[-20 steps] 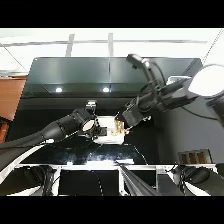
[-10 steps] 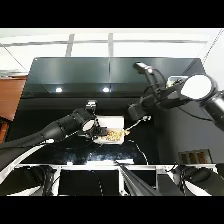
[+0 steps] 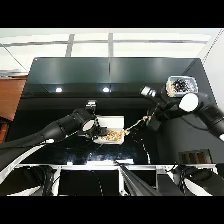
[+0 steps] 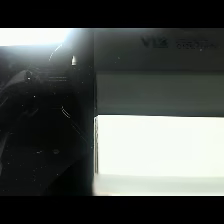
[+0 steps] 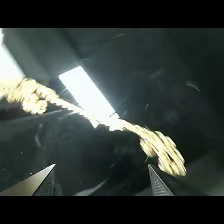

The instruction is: Fold the box and place the chain.

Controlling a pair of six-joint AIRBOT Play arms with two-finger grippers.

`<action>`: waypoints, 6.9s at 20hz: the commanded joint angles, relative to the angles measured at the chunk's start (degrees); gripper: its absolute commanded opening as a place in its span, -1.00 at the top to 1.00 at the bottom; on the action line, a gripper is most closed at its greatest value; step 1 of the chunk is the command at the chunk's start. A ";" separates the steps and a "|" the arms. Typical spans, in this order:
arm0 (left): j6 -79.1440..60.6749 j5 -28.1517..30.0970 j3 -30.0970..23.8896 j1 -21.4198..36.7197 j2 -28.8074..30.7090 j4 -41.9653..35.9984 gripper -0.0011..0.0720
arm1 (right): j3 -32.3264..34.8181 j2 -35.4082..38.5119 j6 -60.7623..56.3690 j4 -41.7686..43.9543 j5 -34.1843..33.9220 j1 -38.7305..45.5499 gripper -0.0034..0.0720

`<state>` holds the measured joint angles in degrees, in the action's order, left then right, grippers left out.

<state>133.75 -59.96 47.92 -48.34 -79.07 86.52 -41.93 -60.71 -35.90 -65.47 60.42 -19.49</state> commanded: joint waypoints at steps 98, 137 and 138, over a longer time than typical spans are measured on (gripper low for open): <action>0.00 0.94 0.00 0.04 0.00 -0.17 0.88 | -13.75 19.58 -17.05 26.91 7.98 -0.66 0.84; 2.75 5.44 3.56 0.63 -1.22 0.24 0.89 | -13.35 8.79 -20.09 20.13 15.41 13.81 -0.48; 2.75 5.68 3.61 0.63 -1.18 0.24 0.89 | -13.35 8.79 -20.09 20.15 15.41 13.66 -0.48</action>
<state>136.29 -55.35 51.35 -47.83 -79.92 86.61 -55.29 -51.90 -55.96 -45.04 75.09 -7.66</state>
